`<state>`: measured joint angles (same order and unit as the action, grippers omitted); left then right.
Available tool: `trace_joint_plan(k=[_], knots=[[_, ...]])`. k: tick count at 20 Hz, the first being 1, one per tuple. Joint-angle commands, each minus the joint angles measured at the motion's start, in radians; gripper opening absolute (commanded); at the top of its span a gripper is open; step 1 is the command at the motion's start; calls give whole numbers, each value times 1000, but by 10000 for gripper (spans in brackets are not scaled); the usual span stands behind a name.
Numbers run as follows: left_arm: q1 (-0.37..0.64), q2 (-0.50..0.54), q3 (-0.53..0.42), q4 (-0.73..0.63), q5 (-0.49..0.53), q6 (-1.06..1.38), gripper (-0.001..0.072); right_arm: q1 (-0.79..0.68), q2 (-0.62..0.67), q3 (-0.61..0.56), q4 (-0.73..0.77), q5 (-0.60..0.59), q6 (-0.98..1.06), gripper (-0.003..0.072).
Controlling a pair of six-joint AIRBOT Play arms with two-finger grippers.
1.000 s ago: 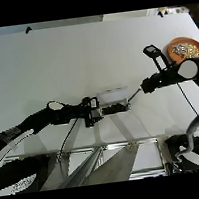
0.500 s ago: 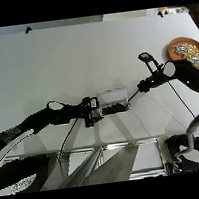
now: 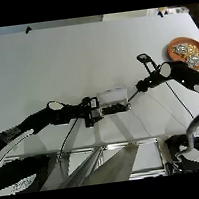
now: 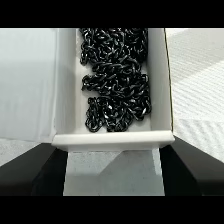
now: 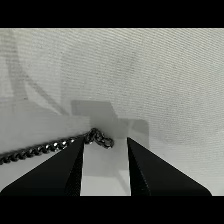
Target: Fold the box and place the chain.
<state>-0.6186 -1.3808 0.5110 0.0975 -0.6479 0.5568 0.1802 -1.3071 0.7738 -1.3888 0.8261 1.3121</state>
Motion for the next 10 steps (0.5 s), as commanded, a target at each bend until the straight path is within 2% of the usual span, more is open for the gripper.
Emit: trace_joint_plan(k=[1,4,7,8,10], knots=[[0,0,1,0,0,0,136,24,-13,0,2,0,0,291],[0,0,1,0,0,0,136,47,-33,0,-8,11,0,233],[0,0,1,0,0,0,136,47,-40,0,-10,41,1,219],[0,0,1,0,0,0,136,47,-40,0,-10,51,1,193],[0,0,1,0,0,0,136,47,-39,0,-10,60,1,56]])
